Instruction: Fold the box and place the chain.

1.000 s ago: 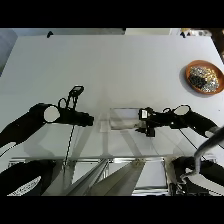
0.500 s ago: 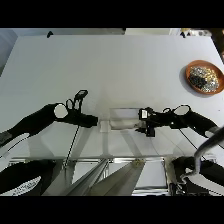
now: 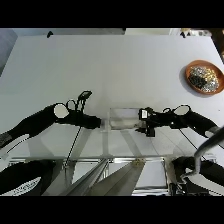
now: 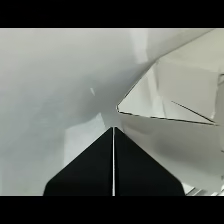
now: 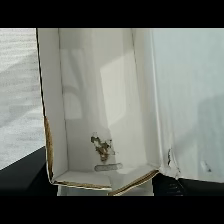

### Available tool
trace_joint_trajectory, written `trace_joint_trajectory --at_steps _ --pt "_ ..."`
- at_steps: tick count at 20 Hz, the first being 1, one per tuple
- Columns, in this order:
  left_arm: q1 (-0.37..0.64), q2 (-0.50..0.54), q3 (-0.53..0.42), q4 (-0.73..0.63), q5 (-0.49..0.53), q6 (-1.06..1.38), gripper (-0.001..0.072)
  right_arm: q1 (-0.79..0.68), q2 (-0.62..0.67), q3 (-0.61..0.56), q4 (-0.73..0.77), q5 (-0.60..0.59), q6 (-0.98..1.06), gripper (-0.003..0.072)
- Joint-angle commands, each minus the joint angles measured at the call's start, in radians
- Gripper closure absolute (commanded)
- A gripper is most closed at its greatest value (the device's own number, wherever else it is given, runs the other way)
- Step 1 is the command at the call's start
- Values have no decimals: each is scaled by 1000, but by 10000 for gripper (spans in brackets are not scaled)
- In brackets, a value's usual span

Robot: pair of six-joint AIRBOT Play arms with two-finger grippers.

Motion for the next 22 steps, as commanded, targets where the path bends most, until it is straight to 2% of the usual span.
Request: trace_joint_trajectory --at_steps 1,2,5,17,22 --pt "-18 14 1 -55 8 61 691 0 0 0 0 0 0 229" --pt "-31 14 1 -73 16 74 662 0 0 0 0 0 0 229" --pt "-68 28 3 -147 31 131 484 0 0 0 0 0 0 229" --pt "-89 37 6 -206 76 134 480 0 0 0 0 0 0 229" --pt "-47 68 6 -201 69 152 486 0 0 0 0 0 0 229"
